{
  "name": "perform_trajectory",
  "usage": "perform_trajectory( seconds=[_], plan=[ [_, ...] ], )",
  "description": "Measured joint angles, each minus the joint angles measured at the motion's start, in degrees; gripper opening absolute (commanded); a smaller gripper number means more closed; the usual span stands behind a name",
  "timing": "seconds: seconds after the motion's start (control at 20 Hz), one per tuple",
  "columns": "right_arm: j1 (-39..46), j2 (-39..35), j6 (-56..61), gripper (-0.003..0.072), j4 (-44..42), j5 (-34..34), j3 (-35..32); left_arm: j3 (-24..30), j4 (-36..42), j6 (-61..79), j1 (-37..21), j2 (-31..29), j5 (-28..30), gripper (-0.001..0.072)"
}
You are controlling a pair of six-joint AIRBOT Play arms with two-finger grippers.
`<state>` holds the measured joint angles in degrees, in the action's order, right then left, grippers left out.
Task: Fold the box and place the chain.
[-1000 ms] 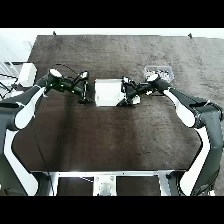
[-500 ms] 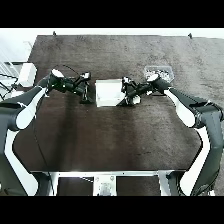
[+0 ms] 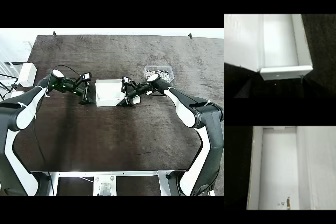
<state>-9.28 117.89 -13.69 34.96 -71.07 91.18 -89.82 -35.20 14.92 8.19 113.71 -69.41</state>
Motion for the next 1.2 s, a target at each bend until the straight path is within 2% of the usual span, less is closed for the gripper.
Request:
perform_trajectory(
  seconds=[0.55, 1.2],
  plan=[
    [0.0, 0.0, 0.0, 0.0475, 0.0, 0.1, 0.0, 0.0, 1.0, 0.0, 0.1, 0.0, -1.5, 0.0720],
    [0.0, 0.0, 0.0, 0.0475, 0.0, 0.3, 0.0, 0.0, 4.7, 1.0, 1.1, 3.1, 2.1, 0.0720]
  ],
)
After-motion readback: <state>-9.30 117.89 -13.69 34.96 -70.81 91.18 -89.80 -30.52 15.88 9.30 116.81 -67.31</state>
